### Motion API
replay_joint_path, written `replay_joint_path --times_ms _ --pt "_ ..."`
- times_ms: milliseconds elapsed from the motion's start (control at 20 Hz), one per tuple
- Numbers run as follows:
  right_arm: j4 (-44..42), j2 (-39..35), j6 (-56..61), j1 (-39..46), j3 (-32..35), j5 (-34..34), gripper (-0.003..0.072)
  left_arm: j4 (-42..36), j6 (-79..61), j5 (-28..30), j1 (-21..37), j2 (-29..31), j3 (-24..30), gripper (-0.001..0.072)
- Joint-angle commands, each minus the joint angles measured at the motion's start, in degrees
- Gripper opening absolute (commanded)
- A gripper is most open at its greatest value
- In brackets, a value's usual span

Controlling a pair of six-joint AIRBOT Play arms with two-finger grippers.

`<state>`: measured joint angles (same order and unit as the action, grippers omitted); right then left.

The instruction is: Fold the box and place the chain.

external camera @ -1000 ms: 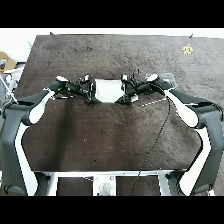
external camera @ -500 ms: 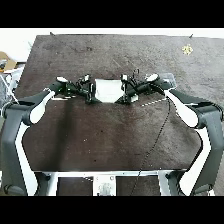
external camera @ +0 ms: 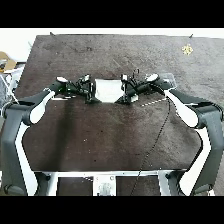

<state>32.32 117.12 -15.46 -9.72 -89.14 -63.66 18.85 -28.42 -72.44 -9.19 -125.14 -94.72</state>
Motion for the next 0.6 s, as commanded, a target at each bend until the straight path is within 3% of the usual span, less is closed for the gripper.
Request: replay_joint_path --times_ms 0,100,150,550 --pt "0.0 0.0 0.0 0.0 0.0 0.0 0.0438 0.2 0.1 0.7 0.0 0.0 0.0 0.0530" --pt "0.0 0.0 0.0 0.0 0.0 0.0 0.0438 0.5 0.1 1.6 0.0 0.0 0.0 0.0293" --pt "0.0 0.0 0.0 0.0 0.0 0.0 0.0438 0.5 0.0 1.6 0.0 0.0 0.0 0.0222" --pt "0.0 0.0 0.0 0.0 0.0 0.0 0.0438 0.4 0.0 1.5 0.0 0.0 0.0 0.0224"
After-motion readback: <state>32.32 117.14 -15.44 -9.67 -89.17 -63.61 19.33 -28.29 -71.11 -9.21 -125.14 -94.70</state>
